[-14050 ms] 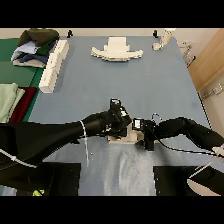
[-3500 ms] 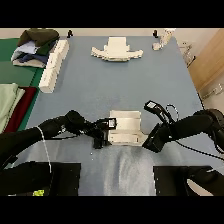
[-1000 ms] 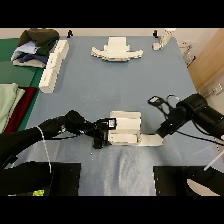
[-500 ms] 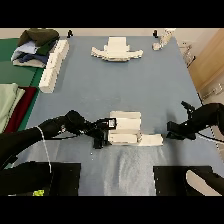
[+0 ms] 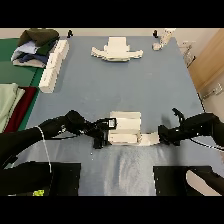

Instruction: Fold the box.

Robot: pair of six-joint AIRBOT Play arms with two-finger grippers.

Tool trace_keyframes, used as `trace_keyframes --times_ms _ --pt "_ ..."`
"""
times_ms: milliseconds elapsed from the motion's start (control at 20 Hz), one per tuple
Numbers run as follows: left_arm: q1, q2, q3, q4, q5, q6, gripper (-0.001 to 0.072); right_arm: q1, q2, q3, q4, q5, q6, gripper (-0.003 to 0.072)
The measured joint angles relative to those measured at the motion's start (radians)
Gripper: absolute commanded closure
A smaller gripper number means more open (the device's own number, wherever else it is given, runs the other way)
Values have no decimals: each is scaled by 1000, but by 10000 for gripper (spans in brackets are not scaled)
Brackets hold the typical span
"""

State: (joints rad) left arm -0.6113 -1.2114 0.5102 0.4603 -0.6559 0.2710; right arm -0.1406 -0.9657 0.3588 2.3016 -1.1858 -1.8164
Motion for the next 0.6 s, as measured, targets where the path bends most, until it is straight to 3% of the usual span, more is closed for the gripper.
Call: trace_keyframes --times_ms 350,500,550,600 --pt "0 0 0 0 0 0 211 56 29 53 44 -19 -15 679" --pt "0 0 0 0 0 0 211 67 62 86 53 -44 -15 542" --pt "0 0 0 0 0 0 211 79 69 92 57 -51 -15 447" --pt "0 0 0 0 0 0 210 92 74 97 60 -53 -15 429"
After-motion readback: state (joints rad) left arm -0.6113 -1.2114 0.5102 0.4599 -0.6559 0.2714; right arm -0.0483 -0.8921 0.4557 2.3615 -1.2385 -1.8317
